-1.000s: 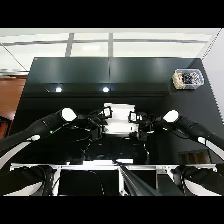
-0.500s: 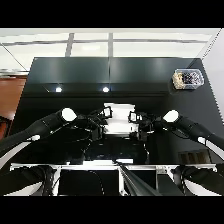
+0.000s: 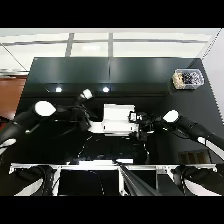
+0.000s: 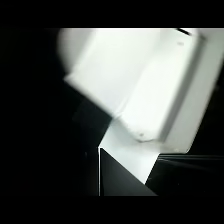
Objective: Fold the box and place the chain.
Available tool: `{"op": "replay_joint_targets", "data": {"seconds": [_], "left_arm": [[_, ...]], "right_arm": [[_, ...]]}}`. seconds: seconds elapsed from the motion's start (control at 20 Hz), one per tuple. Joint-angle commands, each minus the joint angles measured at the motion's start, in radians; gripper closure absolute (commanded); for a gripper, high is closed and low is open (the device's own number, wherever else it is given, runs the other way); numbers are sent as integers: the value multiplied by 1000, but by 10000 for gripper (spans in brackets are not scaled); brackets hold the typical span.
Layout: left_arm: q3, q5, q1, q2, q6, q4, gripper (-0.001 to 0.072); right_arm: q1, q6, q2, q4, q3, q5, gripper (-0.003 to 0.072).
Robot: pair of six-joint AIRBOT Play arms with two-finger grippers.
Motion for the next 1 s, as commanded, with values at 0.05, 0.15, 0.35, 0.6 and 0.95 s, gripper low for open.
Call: {"op": "replay_joint_targets", "data": {"seconds": [0.05,0.15,0.35,0.6,0.95], "left_arm": [[-2,-87,210,92,-570,189,684],[-21,-152,311,84,-722,178,683],[-83,-204,378,39,-816,119,683],[-121,-208,327,-118,-876,-64,683],[-100,-193,179,-295,-732,-228,684]], "right_arm": [[0,-2,0,-1,0,2,620],[0,-2,0,-1,0,1,620],[0,-2,0,-1,0,1,620],[0,-2,0,-1,0,1,620],[0,-2,0,-1,0,1,620]]}}
